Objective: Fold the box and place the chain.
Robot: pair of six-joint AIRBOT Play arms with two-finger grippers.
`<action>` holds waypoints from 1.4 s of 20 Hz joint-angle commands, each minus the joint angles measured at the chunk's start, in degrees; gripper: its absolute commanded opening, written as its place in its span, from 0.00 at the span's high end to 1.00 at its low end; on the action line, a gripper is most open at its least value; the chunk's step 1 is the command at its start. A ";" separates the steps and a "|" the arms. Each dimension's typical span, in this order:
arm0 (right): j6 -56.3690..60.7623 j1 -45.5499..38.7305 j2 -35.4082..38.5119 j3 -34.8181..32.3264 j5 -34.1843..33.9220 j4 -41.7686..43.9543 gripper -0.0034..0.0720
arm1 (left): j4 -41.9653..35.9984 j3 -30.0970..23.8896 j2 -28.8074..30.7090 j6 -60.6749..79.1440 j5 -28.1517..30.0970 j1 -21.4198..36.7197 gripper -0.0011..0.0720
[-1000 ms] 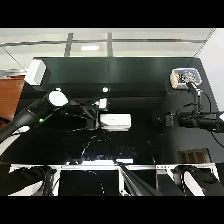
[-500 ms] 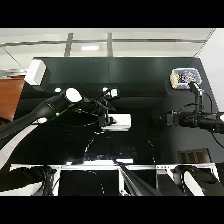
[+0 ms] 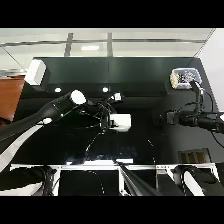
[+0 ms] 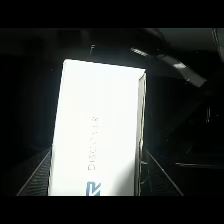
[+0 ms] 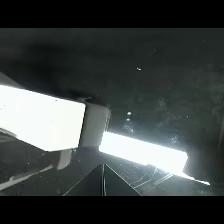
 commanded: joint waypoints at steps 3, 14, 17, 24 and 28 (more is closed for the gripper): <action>0.00 -0.02 0.04 -0.02 -0.20 0.15 0.93 | 1.88 0.07 -0.35 0.02 -0.59 -1.60 0.02; 0.63 -0.02 0.04 -0.02 -0.17 0.17 0.93 | 11.85 0.17 -1.68 -4.79 8.35 -8.02 0.29; 0.63 -0.02 0.04 -0.02 -0.22 0.17 0.93 | 20.96 0.13 2.47 -17.49 0.90 -5.18 0.50; 0.61 -0.02 0.04 -0.02 -0.31 0.15 0.93 | 42.10 -0.13 13.81 -47.47 -11.91 29.33 0.50; 0.61 -0.02 0.04 -0.02 -1.29 0.20 0.93 | 41.94 -0.02 13.70 -58.31 -9.35 53.81 0.50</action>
